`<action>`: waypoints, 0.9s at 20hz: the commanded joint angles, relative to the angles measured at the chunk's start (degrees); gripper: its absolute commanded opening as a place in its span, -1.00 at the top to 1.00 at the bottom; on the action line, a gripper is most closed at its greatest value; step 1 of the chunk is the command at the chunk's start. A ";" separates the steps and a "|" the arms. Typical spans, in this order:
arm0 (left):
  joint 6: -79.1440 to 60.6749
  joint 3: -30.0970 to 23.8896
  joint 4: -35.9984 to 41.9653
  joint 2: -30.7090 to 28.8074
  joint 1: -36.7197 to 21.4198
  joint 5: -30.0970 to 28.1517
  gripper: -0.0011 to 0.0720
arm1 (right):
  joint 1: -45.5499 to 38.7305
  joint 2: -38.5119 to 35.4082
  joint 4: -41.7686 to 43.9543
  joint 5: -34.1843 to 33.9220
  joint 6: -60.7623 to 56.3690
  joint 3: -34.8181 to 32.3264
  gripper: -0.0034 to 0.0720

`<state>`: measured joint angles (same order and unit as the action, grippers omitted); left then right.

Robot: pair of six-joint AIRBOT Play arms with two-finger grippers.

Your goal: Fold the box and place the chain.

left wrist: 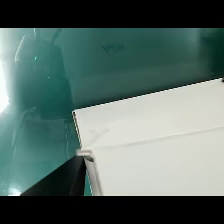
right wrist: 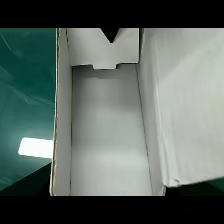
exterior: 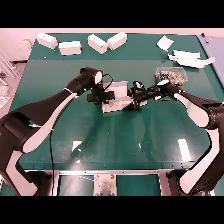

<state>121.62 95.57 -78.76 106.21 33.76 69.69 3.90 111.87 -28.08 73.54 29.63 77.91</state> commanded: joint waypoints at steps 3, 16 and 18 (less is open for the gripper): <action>-0.11 0.13 0.35 -0.04 -0.04 -0.52 0.24 | -0.04 -0.02 0.02 -0.15 -0.04 0.04 -0.54; -1.49 0.26 2.38 -0.55 -1.20 0.81 0.11 | -0.04 -0.02 0.02 -0.15 -0.04 0.04 -0.54; -0.44 0.35 2.27 -0.63 -1.38 1.29 -0.40 | -0.04 -0.02 0.02 -0.15 -0.04 0.04 -0.54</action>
<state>120.22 95.88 -75.05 105.71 32.73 69.28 3.92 111.87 -27.94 73.38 29.61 77.91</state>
